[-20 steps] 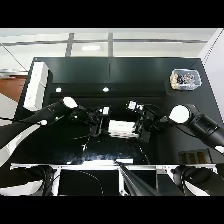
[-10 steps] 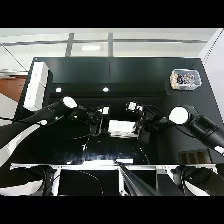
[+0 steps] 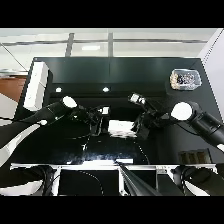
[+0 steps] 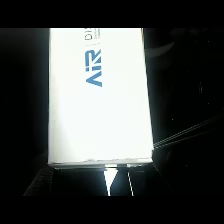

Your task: Fold the box and place the chain.

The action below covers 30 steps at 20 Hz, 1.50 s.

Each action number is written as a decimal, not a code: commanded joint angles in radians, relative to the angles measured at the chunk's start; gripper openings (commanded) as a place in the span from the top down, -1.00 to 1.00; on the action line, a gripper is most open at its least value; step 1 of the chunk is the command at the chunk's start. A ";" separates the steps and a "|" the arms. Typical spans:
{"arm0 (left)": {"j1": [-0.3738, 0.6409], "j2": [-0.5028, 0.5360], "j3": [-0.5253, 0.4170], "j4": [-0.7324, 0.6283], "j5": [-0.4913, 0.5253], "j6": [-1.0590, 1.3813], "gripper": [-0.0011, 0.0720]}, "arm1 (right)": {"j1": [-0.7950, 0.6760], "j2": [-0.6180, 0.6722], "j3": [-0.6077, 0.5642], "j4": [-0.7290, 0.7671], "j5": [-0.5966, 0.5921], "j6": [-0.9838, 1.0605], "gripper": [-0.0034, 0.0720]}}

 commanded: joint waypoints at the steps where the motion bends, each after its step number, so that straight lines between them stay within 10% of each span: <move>1: -0.001 -0.001 -0.001 0.000 0.000 -0.001 -0.40 | -0.047 0.001 0.042 0.002 0.068 0.261 0.62; 12: -0.001 -0.001 -0.001 0.000 0.000 -0.001 -0.40 | -0.080 -0.026 -0.169 0.476 -0.087 0.587 0.80; 30: -0.001 -0.001 -0.001 0.000 0.000 -0.001 -0.40 | -0.077 -0.076 -0.204 0.413 -0.196 0.593 0.80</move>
